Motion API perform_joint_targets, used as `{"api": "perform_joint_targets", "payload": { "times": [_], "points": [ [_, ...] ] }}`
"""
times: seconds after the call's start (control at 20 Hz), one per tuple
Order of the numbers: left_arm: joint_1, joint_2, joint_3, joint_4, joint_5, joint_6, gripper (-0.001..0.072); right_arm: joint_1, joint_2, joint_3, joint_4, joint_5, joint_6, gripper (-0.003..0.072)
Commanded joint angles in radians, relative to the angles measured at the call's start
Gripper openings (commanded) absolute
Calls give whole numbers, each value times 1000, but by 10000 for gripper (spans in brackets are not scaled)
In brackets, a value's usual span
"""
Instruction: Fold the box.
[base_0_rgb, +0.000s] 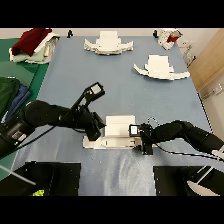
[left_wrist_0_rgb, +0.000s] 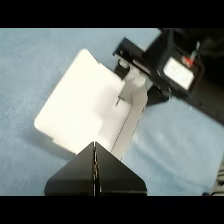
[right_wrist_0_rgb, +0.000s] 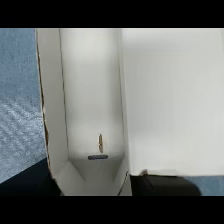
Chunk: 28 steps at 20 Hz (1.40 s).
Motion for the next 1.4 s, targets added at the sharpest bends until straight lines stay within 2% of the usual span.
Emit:
{"api": "perform_joint_targets", "payload": {
  "times": [0.0, 0.1, 0.2, 0.25, 0.45, 0.65, 0.75, 0.8, 0.85, 1.0, 1.05, 1.1, 1.15, 1.25, 1.3, 1.35],
  "points": [
    [-82, 94, -71, 164, -18, 16, 15, 1, 0, 0, 0, 0, 0, 528],
    [-89, 96, -99, 190, -17, 77, 23, 1, 0, 0, 0, 0, 0, 528],
    [-46, 95, -131, 185, -10, 155, 664, 1, 0, 0, 0, 0, 0, 528],
    [-15, 95, -148, 183, -6, 187, 675, 1, 0, 0, 0, 0, 0, 528],
    [97, 65, -234, 53, -5, 470, 675, 1, 0, 0, 0, 0, 0, 528],
    [105, -26, -298, -114, 55, 701, 674, 1, 0, 0, 0, 0, 0, 528],
    [105, -85, -303, -141, 66, 745, 673, 1, 0, 0, 0, 0, 0, 528],
    [105, -112, -303, -151, 71, 746, 598, 1, 0, 0, 0, 0, 0, 528],
    [105, -132, -303, -165, 74, 760, 567, 1, 0, 0, 0, 0, 0, 528],
    [83, -167, -303, -240, 102, 827, 566, 1, 1, 0, 0, 0, 0, 528],
    [69, -175, -303, -253, 127, 827, 515, 1, 0, 0, 0, 0, 0, 528],
    [56, -184, -303, -262, 152, 833, 364, 1, 0, 0, 0, 0, 0, 528],
    [45, -195, -303, -266, 177, 842, 332, 1, 0, 0, -1, 0, 0, 528],
    [27, -220, -302, -290, 223, 843, 328, 1, 0, 0, -2, 0, 0, 528],
    [18, -233, -301, -290, 239, 844, 191, 1, 0, 0, -3, 0, 0, 528],
    [6, -243, -298, -290, 239, 852, 90, 1, 0, 0, -3, 0, 0, 528]
  ]
}}
